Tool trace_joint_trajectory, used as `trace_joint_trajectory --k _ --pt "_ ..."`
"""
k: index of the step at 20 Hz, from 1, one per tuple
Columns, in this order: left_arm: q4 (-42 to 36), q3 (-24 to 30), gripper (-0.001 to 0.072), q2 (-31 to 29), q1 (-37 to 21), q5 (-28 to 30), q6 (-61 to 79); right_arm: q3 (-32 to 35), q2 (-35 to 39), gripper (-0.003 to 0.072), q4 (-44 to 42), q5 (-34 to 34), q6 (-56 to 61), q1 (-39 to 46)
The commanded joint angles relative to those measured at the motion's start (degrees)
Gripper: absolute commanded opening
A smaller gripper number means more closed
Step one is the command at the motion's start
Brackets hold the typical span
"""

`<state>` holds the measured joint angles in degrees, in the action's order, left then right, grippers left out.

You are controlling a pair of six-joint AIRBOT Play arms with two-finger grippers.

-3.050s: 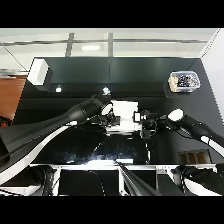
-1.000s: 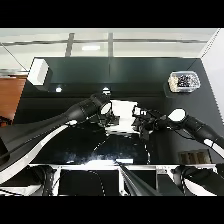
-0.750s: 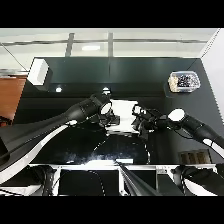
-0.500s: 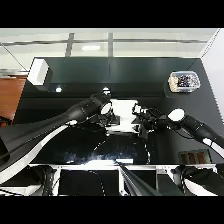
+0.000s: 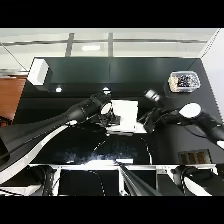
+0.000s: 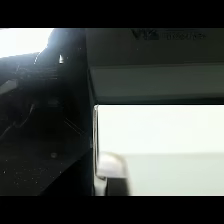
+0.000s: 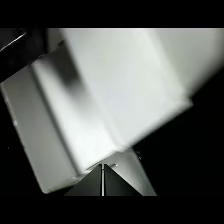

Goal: Fold the box and place the chain.

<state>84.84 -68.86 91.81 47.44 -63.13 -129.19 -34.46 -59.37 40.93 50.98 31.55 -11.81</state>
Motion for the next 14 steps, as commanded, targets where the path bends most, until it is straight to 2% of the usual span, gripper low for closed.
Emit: trace_joint_trajectory --k 1,4,5,7,10,14 --pt "0.15 -0.02 0.0026 0.0 -0.04 -0.04 -0.02 -2.16 6.73 0.0012 10.49 4.61 29.7 11.34" --pt "0.17 -0.02 0.0026 0.0 -0.04 0.13 -0.04 0.72 5.4 0.0012 18.62 1.99 54.73 21.22" --pt "0.15 -0.02 0.0026 0.0 -0.04 0.11 -0.02 1.75 4.37 0.0012 18.43 3.74 55.23 22.58" --pt "0.15 -0.02 0.0026 0.0 -0.04 0.09 -0.02 3.02 1.09 0.0011 17.25 7.52 52.17 22.25" --pt "0.13 -0.02 0.0026 0.0 -0.04 0.09 -0.02 3.34 -6.51 0.0003 4.2 12.92 41.42 20.11" --pt "0.13 -0.02 0.0026 0.0 -0.04 -0.04 -0.02 3.32 -12.44 0.0006 -9.03 13.68 32.15 14.97"
